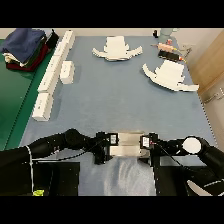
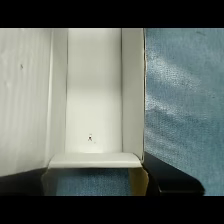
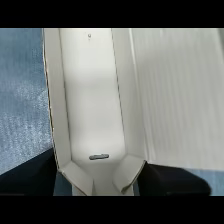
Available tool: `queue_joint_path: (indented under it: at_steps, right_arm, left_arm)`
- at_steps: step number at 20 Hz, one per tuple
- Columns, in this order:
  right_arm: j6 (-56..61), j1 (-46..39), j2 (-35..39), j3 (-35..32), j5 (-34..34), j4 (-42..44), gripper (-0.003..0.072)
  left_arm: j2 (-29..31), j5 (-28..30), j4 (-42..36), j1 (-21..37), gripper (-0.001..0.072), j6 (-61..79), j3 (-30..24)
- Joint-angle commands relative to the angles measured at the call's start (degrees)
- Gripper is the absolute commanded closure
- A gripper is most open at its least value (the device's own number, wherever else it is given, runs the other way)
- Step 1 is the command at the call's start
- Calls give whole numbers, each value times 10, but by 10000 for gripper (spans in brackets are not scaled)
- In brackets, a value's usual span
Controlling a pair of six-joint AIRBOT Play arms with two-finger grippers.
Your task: Fold the box.
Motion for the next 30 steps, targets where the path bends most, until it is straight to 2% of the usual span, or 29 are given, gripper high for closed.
queue_joint_path:
  at_steps: [1, 6, 11, 14, 18, 23, 25, 27, 28, 29, 30]
  right_arm:
    - [40, 0, 34, 0, 21, -53, -17]
    - [122, 0, 119, 0, 50, -122, -18]
    - [240, 0, 213, 0, 63, -128, -17]
    - [283, 0, 265, 0, 60, -85, -17]
    - [353, 0, 308, 0, 60, 47, -18]
    - [627, 0, 305, 0, 61, 133, -18]
    - [709, 0, 305, 0, 63, 163, -17]
    - [761, 0, 304, -1, 63, 155, -15]
    - [793, 0, 299, -1, 62, 131, 42]
    - [820, 0, 287, -1, 61, 111, 165]
    - [822, 0, 269, -1, 58, 93, 186]
  left_arm:
    - [0, 1, 0, 0, 243, 0, 1]
    - [0, 1, 0, 0, 243, 0, 1]
    - [0, 1, 0, 0, 243, 0, 1]
    - [0, 1, 0, 0, 243, 0, 1]
    - [0, 1, 0, 0, 243, 0, 1]
    - [0, 1, 0, 0, 243, 0, 1]
    - [0, 1, 0, 0, 243, 0, 1]
    - [0, 1, 0, 0, 243, 0, 1]
    - [0, 1, 0, 0, 244, 0, 1]
    - [0, 1, 0, 0, 243, 0, 1]
    - [0, 1, 0, 0, 243, 0, 1]
